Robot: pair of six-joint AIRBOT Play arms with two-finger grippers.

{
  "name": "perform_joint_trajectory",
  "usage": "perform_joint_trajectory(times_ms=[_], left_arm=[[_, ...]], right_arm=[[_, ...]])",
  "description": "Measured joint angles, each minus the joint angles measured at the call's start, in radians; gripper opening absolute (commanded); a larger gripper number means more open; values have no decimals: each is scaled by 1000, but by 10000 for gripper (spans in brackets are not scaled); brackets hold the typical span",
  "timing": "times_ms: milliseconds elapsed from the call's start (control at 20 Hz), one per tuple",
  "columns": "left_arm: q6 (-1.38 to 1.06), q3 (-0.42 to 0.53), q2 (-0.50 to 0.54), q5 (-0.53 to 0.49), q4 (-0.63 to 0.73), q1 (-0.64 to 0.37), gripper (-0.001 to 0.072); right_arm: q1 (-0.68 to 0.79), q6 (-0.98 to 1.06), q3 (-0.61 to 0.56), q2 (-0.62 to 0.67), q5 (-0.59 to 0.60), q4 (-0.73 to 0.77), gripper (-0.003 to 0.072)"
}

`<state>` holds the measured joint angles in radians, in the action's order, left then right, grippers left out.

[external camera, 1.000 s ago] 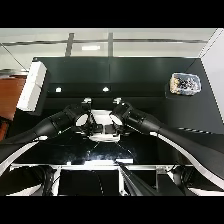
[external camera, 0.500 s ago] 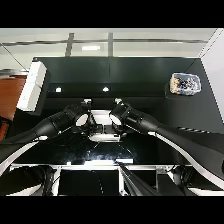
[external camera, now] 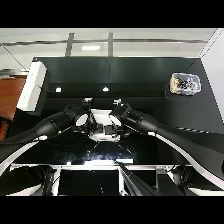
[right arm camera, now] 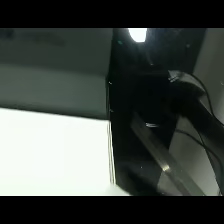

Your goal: Fold the box and place the chain.

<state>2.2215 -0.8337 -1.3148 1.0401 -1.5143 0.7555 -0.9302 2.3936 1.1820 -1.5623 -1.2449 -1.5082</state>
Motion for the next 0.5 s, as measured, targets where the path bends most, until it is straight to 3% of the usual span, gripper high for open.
perform_joint_trajectory(times_ms=[500], left_arm=[[7, 0, 0, 9, 4, 0, 30]], right_arm=[[0, -45, 0, 109, -14, -56, 373]])
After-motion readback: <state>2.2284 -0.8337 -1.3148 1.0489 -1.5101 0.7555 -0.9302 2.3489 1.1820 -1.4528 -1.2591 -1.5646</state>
